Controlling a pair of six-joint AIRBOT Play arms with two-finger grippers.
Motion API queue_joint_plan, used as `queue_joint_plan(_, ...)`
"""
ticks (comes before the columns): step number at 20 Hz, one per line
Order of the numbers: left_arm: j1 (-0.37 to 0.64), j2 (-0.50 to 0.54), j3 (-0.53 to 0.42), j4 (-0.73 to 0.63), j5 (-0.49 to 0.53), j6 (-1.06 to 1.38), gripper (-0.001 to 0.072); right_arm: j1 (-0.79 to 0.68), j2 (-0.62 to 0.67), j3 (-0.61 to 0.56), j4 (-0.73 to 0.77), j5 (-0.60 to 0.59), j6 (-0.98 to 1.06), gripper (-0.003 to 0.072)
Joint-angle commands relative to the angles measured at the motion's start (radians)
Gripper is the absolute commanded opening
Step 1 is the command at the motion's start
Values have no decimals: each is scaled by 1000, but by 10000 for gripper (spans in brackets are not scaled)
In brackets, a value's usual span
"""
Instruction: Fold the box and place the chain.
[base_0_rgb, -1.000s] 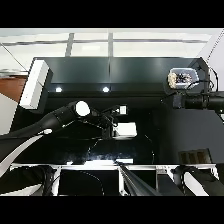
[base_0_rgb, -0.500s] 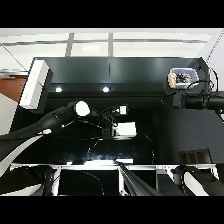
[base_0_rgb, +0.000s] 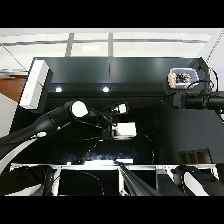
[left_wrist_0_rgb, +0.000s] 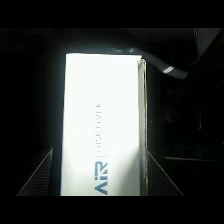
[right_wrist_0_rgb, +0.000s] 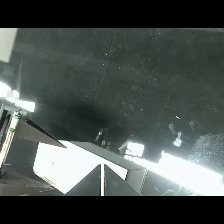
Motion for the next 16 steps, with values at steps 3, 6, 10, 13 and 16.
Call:
queue_joint_plan(3, -40, 2, -4, 59, 39, -64, 710, 0, 0, 1, 0, 0, 0, 25)
queue_joint_plan(6, -46, 2, -5, 61, 56, -80, 710, 0, 0, 1, 0, 0, 0, 26)
queue_joint_plan(10, -46, -2, -5, 66, 62, -86, 710, 0, 0, 1, 0, 0, 0, 25)
queue_joint_plan(13, -47, -13, -5, 66, 57, -92, 710, 0, 0, 1, 0, 0, 1, 26)
queue_joint_plan(16, -55, -18, -5, 66, 58, -93, 710, 0, 0, 1, 0, 0, 0, 26)
